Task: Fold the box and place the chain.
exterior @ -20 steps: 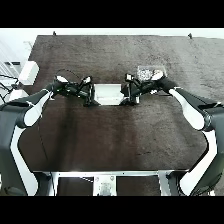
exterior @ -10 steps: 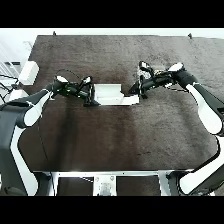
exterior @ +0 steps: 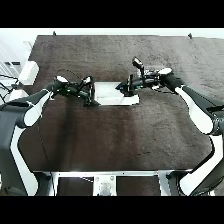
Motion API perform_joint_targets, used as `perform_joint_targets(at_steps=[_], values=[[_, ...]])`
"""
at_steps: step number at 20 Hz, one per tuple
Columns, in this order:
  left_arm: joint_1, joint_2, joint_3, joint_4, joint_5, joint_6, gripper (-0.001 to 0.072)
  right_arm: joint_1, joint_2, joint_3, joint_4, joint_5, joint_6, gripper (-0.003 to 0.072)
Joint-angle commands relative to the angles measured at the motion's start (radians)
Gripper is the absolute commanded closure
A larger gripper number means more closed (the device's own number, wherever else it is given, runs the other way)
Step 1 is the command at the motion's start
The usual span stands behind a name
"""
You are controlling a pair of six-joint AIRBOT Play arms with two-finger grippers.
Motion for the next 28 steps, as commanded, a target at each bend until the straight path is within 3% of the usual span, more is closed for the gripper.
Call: perform_joint_targets(at_steps=[1,4,10,17,20,24,25,27,28], values=[[0.001,0.000,0.000,0.000,-0.002,0.000,0.0229,0.025,-0.011,0.012,0.014,-0.143,0.044,0.0671],[0.001,0.000,0.000,0.000,-0.002,0.000,0.0229,0.031,-0.036,0.016,0.001,-0.192,0.085,0.0671],[0.000,0.000,0.000,-0.006,-0.002,0.000,0.0229,0.034,-0.074,0.020,-0.187,-0.203,0.220,0.0671],[0.000,0.000,0.000,-0.007,-0.002,0.000,0.0229,0.033,-0.068,0.076,-0.184,-0.198,0.216,0.0670],[0.001,0.000,0.000,-0.007,-0.001,0.000,0.0229,0.023,-0.011,0.106,-0.192,-0.157,0.216,0.0670],[0.001,0.000,0.000,-0.007,-0.001,0.000,0.0229,-0.007,0.117,0.101,-0.370,-0.040,0.220,0.0670],[0.000,0.000,0.000,-0.007,-0.001,0.000,0.0228,-0.010,0.140,0.095,-0.416,-0.013,0.219,0.0639],[0.000,0.000,0.000,-0.007,0.002,0.000,0.0229,-0.009,0.148,0.086,-0.550,0.008,0.216,0.0019],[0.000,0.000,0.000,-0.007,0.003,0.000,0.0229,-0.009,0.144,0.075,-0.602,0.008,0.212,0.0017]])
